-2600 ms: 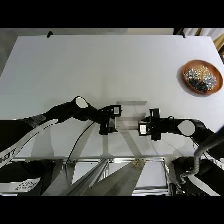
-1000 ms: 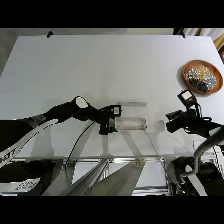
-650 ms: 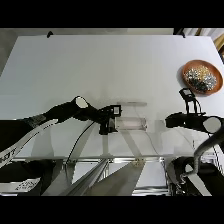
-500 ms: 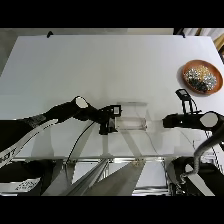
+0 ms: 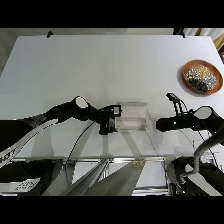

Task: Fold the box and place the chain.

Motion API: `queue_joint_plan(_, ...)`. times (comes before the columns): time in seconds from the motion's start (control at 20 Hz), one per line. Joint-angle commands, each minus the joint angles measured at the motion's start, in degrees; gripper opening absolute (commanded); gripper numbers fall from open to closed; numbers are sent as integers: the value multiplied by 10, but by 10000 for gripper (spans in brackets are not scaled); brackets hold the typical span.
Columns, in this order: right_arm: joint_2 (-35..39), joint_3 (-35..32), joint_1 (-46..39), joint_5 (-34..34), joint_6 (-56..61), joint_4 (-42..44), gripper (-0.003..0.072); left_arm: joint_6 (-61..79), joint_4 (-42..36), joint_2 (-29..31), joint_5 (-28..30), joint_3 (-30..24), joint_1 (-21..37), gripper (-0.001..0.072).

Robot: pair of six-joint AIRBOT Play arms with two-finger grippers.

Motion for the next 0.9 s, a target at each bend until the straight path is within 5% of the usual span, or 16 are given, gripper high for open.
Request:
queue_joint_plan(0.0,-4,1,8,16,-12,25,16,0,0,0,0,0,0,334)
queue_joint_plan(0.1,-2,9,18,19,-12,25,18,0,0,0,0,0,0,334)
queue_joint_plan(0.25,10,42,37,20,-3,16,171,0,0,0,0,0,0,334)
queue_joint_plan(0.45,12,85,60,40,47,-30,184,0,0,0,0,0,0,334)
queue_joint_plan(0.6,12,89,73,72,51,-34,348,0,0,0,0,0,0,334)
queue_joint_plan(0.75,12,89,77,81,68,-37,357,0,0,0,0,0,0,334)
queue_joint_plan(0.85,12,89,77,85,70,-37,445,0,0,0,0,0,0,334)
